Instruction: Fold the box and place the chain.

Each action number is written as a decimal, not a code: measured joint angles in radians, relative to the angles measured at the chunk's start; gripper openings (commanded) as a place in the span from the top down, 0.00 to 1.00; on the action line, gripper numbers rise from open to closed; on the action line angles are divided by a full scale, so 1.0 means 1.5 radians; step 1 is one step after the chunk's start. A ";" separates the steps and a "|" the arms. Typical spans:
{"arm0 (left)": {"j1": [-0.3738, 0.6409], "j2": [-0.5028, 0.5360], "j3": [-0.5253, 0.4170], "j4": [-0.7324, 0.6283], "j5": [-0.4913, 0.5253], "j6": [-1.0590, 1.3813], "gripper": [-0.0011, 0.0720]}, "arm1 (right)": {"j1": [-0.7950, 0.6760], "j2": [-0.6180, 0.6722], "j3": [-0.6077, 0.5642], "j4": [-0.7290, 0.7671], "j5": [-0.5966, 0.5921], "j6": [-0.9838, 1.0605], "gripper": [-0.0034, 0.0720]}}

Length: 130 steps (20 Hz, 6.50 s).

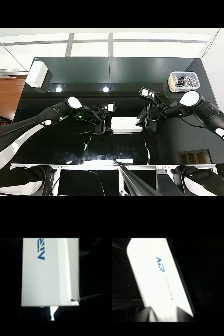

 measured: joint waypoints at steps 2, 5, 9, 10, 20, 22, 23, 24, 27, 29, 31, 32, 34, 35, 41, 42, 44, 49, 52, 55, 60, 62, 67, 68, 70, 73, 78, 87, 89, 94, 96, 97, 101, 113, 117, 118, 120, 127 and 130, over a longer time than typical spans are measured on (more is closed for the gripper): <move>0.000 0.000 0.000 0.000 -0.001 0.000 0.33 | 0.001 0.000 0.000 -0.004 0.003 -0.002 0.55; 0.000 0.000 0.000 0.000 -0.001 0.000 0.33 | 0.001 0.000 0.000 -0.008 0.005 -0.002 0.55; 0.000 0.000 0.000 0.000 -0.001 0.000 0.33 | 0.001 0.000 -0.001 -0.009 -0.001 -0.002 0.55; 0.000 0.000 0.000 0.000 -0.001 0.000 0.33 | 0.001 0.000 0.000 -0.010 -0.002 -0.002 0.55; 0.000 0.000 0.000 0.000 -0.001 -0.001 0.33 | 0.002 -0.001 -0.001 -0.012 -0.005 -0.002 0.55; 0.000 0.000 0.000 0.000 -0.001 -0.001 0.33 | 0.002 -0.001 -0.004 -0.013 -0.007 -0.003 0.55; 0.000 0.000 0.000 0.000 -0.001 0.000 0.33 | 0.002 -0.001 -0.007 -0.013 -0.008 -0.003 0.55; 0.000 0.000 0.000 0.000 -0.002 0.000 0.33 | 0.002 -0.001 -0.010 -0.012 -0.008 -0.004 0.55; 0.000 0.000 0.000 0.000 -0.002 0.000 0.33 | 0.002 -0.001 -0.014 -0.012 -0.008 -0.003 0.55; 0.000 0.000 0.000 0.000 -0.002 0.000 0.33 | 0.002 -0.001 -0.015 -0.011 -0.008 -0.002 0.55; 0.000 0.000 0.000 0.000 -0.002 0.000 0.33 | 0.002 0.002 -0.016 -0.011 -0.009 0.000 0.55; 0.000 0.000 0.000 0.000 -0.002 0.000 0.33 | 0.002 0.003 -0.016 -0.011 -0.009 0.001 0.55; 0.000 0.000 0.000 -0.001 -0.002 -0.001 0.33 | 0.002 0.009 -0.016 -0.014 -0.008 0.001 0.53; 0.000 0.000 0.000 -0.001 -0.003 -0.001 0.33 | 0.002 0.013 -0.016 -0.016 -0.007 0.002 0.53; 0.000 0.000 0.000 0.000 -0.003 -0.001 0.33 | 0.001 0.037 -0.015 -0.015 -0.006 0.004 0.54; 0.000 0.000 0.000 0.000 -0.003 -0.001 0.33 | 0.001 0.043 -0.015 -0.014 -0.005 0.009 0.54; 0.000 0.000 0.000 0.000 -0.003 -0.001 0.33 | -0.001 0.061 -0.012 -0.010 0.000 0.041 0.54; 0.000 0.000 0.000 0.000 -0.002 -0.001 0.33 | -0.023 0.093 -0.019 -0.002 0.066 0.289 0.94; 0.000 0.000 0.000 0.000 -0.002 0.000 0.33 | -0.029 0.098 -0.065 0.071 0.075 0.412 0.94; 0.000 0.000 0.000 0.000 -0.002 0.000 0.33 | -0.031 0.100 -0.118 0.183 0.013 0.486 0.94; 0.000 0.000 0.000 0.000 -0.002 0.000 0.33 | -0.032 0.100 -0.152 0.260 -0.081 0.553 0.94; 0.000 0.000 0.000 0.000 -0.002 0.000 0.33 | -0.032 0.100 -0.156 0.247 -0.095 0.580 0.94; 0.000 0.000 0.000 0.000 -0.002 0.001 0.33 | -0.032 0.098 -0.172 0.204 -0.102 0.628 0.94; 0.000 0.000 0.000 0.000 -0.002 0.001 0.33 | -0.032 0.097 -0.176 0.199 -0.102 0.631 0.94; 0.000 0.000 0.000 0.000 -0.002 0.001 0.33 | -0.032 0.095 -0.182 0.191 -0.102 0.636 0.94; 0.000 0.000 0.000 0.000 -0.002 0.001 0.33 | -0.032 0.089 -0.188 0.172 -0.100 0.640 0.94; 0.000 0.000 0.000 -0.001 -0.002 0.000 0.33 | -0.032 0.077 -0.191 0.162 -0.105 0.638 0.94; 0.000 0.000 0.000 -0.002 0.000 -0.002 0.33 | -0.032 0.073 -0.191 0.161 -0.129 0.633 0.94; 0.000 0.000 0.000 -0.002 0.000 -0.003 0.33 | -0.032 0.072 -0.188 0.168 -0.130 0.625 0.94; 0.000 0.000 0.000 0.000 -0.005 0.001 0.33 | -0.044 0.072 -0.183 0.202 -0.100 0.605 0.94; 0.000 0.000 0.000 0.000 -0.005 0.000 0.33 | -0.052 0.072 -0.182 0.210 -0.089 0.601 0.94; 0.000 0.000 0.000 0.000 -0.005 0.000 0.33 | -0.055 0.072 -0.182 0.210 -0.086 0.600 0.94; 0.000 0.000 0.000 0.000 -0.004 0.000 0.33 | -0.060 0.072 -0.182 0.177 -0.080 0.610 0.94; 0.001 0.003 0.000 -0.001 -0.003 -0.005 0.02 | -0.066 0.074 -0.152 0.106 -0.057 0.621 0.94; 0.004 0.029 0.001 0.009 -0.003 -0.035 0.01 | -0.116 0.103 -0.066 0.121 0.030 0.596 0.94; 0.006 0.043 0.001 0.022 -0.004 -0.054 0.01 | -0.144 0.114 -0.043 0.119 0.051 0.592 0.94; 0.009 0.074 0.001 0.051 -0.012 -0.101 0.01 | -0.207 0.132 -0.005 0.113 0.086 0.584 0.94; -0.031 0.100 0.068 0.095 -0.034 -0.194 0.01 | -0.363 0.152 0.035 0.030 0.127 0.575 0.94; -0.074 0.054 0.126 0.102 -0.031 -0.224 0.01 | -0.378 0.153 0.037 0.018 0.128 0.574 0.94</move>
